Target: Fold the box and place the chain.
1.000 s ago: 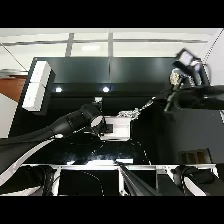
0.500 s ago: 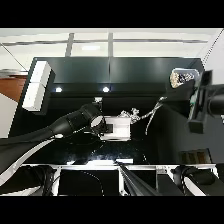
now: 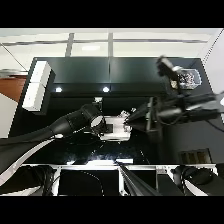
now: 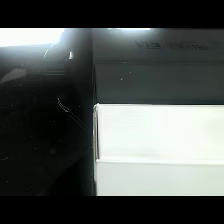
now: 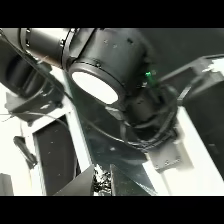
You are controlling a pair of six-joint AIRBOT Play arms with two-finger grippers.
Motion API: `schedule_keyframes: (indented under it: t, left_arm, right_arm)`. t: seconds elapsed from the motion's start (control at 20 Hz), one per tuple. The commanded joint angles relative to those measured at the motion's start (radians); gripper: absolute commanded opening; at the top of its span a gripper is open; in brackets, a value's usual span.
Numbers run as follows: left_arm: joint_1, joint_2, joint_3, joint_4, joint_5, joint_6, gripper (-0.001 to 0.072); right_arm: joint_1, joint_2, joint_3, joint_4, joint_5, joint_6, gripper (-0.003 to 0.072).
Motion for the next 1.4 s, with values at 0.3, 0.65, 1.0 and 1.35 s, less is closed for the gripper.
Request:
schedule_keyframes:
  t: [0.3, 0.65, 1.0, 1.35]
  left_arm:
    - [0.0, 0.0, 0.0, 0.0, 0.0, 0.0, 0.0031]
    - [0.0, 0.0, 0.0, 0.0, 0.0, 0.0, 0.0031]
    - [0.0, 0.0, 0.0, 0.0, 0.0, 0.0, 0.0031]
    - [0.0, 0.0, 0.0, 0.0, 0.001, 0.0, 0.0031]
  right_arm:
    - [0.047, -0.13, -0.059, -0.109, -0.072, -0.011, 0.0038]
    - [0.047, -0.169, -0.085, -0.107, -0.128, -0.013, 0.0037]
    - [-0.055, -0.177, -0.084, -0.118, -0.026, 0.008, 0.0567]
    - [-0.396, -0.179, -0.175, -0.354, -0.212, -0.111, 0.057]
